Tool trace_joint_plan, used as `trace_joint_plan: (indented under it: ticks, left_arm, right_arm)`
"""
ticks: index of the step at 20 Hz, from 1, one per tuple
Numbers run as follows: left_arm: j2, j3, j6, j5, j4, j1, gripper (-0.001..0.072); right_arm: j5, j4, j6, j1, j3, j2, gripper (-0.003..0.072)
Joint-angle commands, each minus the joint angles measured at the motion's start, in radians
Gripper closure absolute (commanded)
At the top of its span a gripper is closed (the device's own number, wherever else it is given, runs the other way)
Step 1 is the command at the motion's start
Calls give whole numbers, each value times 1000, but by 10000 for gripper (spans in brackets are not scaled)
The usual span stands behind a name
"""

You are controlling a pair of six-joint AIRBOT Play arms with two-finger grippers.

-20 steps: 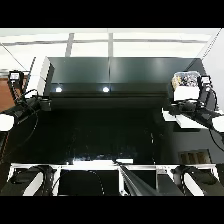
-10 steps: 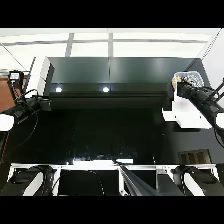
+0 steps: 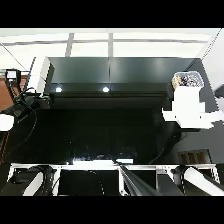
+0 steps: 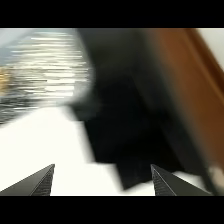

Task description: Fold the box and place the chain.

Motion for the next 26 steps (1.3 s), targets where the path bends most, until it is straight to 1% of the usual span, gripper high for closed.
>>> trace_joint_plan:
  ticks: [1,2,3,5,6,8,10,11,12,13,14,15,16,18,20,22,23,24,26]
  left_arm:
    - [-1,0,0,-6,1,0,0]
    - [-1,0,0,-7,1,0,0]
    - [-1,0,0,-7,0,0,0]
    - [-1,0,-1,-10,0,0,0]
    - [-1,0,-1,-11,0,0,1]
    - [-1,0,-1,-10,0,-1,1]
    - [-1,0,-1,-10,0,-1,0]
    - [-1,0,-1,-10,0,-1,1]
    - [-1,0,-1,-10,0,-1,1]
    - [-1,0,-1,-10,0,-1,1]
    - [-1,0,-1,-10,0,-1,1]
    - [-1,0,-1,-9,0,-1,1]
    - [-1,0,-1,-8,0,-1,1]
    - [-1,0,-1,-8,0,-1,1]
    - [-1,0,-1,-10,-1,-2,1]
    - [-1,0,-1,-17,-4,-2,1]
    - [-1,0,-1,-31,-7,-2,1]
    - [-1,0,-1,-58,-7,-3,1]
    - [-1,0,-1,-119,-7,-35,1]
  right_arm:
    - [283,-103,40,-203,209,-203,-26]
    - [353,-90,-21,-231,248,-258,-26]
    - [432,-48,-129,-253,281,-311,-26]
    - [567,75,-318,-277,325,-397,-26]
    - [605,136,-385,-278,336,-433,-26]
    - [595,202,-450,-267,341,-480,-26]
    - [592,219,-488,-253,341,-516,-25]
    - [594,220,-495,-247,341,-529,76]
    - [591,222,-503,-242,341,-533,310]
    - [598,230,-520,-240,344,-532,564]
    - [624,235,-521,-240,355,-531,623]
    - [663,243,-521,-240,369,-528,629]
    - [703,260,-521,-240,379,-516,677]
    - [750,335,-520,-240,372,-467,670]
    - [752,464,-533,-232,307,-381,670]
    - [727,553,-580,-203,193,-274,670]
    - [697,599,-613,-179,111,-208,670]
    - [649,659,-646,-150,23,-143,670]
    - [505,829,-721,-63,-191,2,670]
